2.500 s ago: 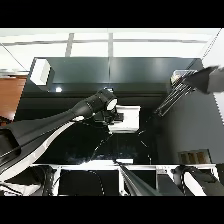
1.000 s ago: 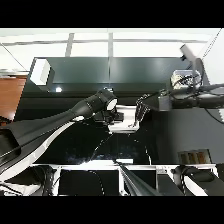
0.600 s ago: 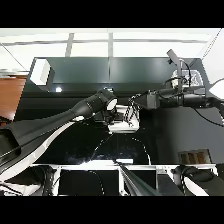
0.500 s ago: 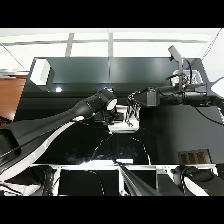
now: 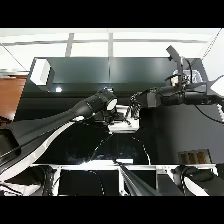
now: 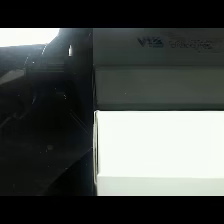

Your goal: Fold the box and place the chain.

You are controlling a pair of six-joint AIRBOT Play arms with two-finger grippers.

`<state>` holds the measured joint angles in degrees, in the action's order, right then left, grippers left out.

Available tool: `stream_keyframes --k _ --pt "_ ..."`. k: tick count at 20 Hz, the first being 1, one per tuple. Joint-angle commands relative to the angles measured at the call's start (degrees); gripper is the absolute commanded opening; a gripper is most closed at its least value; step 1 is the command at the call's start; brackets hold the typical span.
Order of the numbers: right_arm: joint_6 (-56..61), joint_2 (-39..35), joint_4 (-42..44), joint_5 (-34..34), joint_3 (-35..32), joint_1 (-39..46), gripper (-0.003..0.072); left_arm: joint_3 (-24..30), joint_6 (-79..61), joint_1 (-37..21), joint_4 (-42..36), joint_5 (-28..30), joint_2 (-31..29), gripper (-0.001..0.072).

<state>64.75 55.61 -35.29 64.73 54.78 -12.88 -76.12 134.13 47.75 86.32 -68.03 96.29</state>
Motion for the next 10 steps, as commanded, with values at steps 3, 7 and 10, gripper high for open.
stream_keyframes --k 3,7,10 --pt "1.9 0.44 -4.39 -0.09 -6.6 -0.02 0.0012 -0.02 -0.02 -0.02 0.0 0.0 0.02 0.0028" --pt "1.86 2.19 -4.42 -5.62 -12.35 -1.57 0.0013 -0.02 -0.02 -0.02 0.0 0.0 0.02 0.0028" --pt "1.88 5.11 -4.26 -10.78 -13.38 -4.85 0.0013 -0.02 -0.02 -0.02 0.0 0.0 0.02 0.0028"
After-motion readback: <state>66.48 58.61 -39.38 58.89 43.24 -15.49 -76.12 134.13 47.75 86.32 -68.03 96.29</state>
